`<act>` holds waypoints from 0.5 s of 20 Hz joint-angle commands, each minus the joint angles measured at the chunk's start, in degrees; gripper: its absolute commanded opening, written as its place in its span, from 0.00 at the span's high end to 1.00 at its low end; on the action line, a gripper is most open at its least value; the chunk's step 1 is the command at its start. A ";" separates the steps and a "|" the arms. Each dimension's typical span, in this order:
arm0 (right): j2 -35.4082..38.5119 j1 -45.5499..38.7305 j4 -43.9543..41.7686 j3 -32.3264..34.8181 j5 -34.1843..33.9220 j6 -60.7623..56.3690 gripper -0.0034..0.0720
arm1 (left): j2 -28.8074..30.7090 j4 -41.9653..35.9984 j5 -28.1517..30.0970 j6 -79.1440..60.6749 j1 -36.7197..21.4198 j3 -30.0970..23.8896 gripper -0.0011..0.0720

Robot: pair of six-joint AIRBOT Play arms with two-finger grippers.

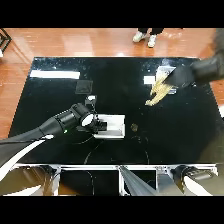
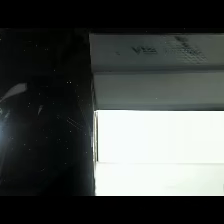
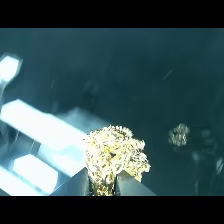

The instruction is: Fold the box and place the chain.

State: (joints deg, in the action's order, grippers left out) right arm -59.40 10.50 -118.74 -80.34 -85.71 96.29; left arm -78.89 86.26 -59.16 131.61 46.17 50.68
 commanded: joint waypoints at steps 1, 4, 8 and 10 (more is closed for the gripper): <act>2.01 10.32 -1.09 8.68 -0.46 -1.22 0.94 | 0.00 0.00 0.11 -0.02 0.02 0.00 0.96; 1.95 17.18 -1.49 12.11 5.18 -2.97 0.94 | 0.00 0.02 0.09 -0.02 0.02 0.00 0.96; 0.90 21.03 -4.83 12.41 12.94 -4.00 0.94 | 0.00 0.02 0.07 -0.02 0.02 0.00 0.96; -0.35 22.45 -6.40 12.41 15.98 -4.00 0.94 | 0.00 0.02 0.07 -0.02 0.02 0.00 0.96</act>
State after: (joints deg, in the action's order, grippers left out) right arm -58.67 30.15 -122.56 -68.53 -75.31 92.84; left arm -78.89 86.26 -59.11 131.61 46.17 50.68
